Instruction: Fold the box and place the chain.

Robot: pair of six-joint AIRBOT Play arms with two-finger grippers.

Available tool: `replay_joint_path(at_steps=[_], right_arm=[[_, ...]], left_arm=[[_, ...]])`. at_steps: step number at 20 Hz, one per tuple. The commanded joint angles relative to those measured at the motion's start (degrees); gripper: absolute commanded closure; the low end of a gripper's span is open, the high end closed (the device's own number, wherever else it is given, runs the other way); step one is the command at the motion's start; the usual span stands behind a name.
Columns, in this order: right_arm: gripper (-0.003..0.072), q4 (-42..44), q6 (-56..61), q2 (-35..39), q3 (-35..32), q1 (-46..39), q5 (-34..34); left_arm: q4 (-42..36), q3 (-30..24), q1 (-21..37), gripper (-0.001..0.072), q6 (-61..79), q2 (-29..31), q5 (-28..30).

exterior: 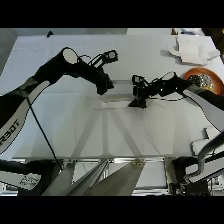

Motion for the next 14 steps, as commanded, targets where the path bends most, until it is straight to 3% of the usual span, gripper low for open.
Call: replay_joint_path(at_steps=[1,5,14], right_arm=[[0.0203,0.0,0.0,0.0,0.0,0.0,0.0],[0.0203,0.0,0.0,0.0,0.0,0.0,0.0],[0.0203,0.0,0.0,0.0,0.0,0.0,0.0]], left_arm=[[0.6,0.0,0.9,0.0695,-3.6,-5.0,8.2],[0.6,0.0,0.9,0.0695,-6.4,-6.1,14.6],[-0.8,0.0,0.9,0.0695,-6.5,-4.2,10.4]])
